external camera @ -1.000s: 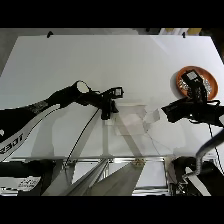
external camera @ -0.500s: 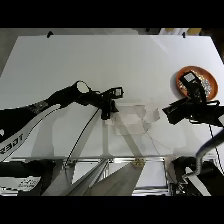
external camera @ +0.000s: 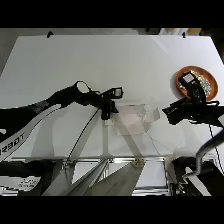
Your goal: Fold the box and place the chain.
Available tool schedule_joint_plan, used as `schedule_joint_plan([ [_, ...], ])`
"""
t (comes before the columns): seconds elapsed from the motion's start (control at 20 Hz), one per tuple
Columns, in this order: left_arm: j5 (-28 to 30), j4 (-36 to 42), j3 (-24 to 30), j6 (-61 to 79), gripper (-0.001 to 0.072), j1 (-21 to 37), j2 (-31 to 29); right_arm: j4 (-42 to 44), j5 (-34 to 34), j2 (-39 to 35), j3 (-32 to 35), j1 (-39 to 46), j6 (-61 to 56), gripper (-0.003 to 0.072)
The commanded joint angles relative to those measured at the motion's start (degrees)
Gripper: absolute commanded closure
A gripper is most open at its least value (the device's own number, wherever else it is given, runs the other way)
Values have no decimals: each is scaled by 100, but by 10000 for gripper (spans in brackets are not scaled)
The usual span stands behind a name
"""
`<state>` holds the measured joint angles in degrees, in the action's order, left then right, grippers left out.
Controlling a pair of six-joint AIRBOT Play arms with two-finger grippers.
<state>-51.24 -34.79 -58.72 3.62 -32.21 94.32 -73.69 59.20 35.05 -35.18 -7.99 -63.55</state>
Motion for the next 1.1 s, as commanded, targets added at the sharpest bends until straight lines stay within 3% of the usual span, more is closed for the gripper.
schedule_joint_plan([
  [0.0,-66,-166,0,0,706,-4,-85,2,-2,-2,2,-4,4,280],
  [0.35,-212,-474,-20,-24,707,-4,-267,2,-2,-2,2,-4,4,280],
  [1.05,-234,-669,-20,-22,704,-4,-90,-2,-9,-2,2,-4,39,280],
])
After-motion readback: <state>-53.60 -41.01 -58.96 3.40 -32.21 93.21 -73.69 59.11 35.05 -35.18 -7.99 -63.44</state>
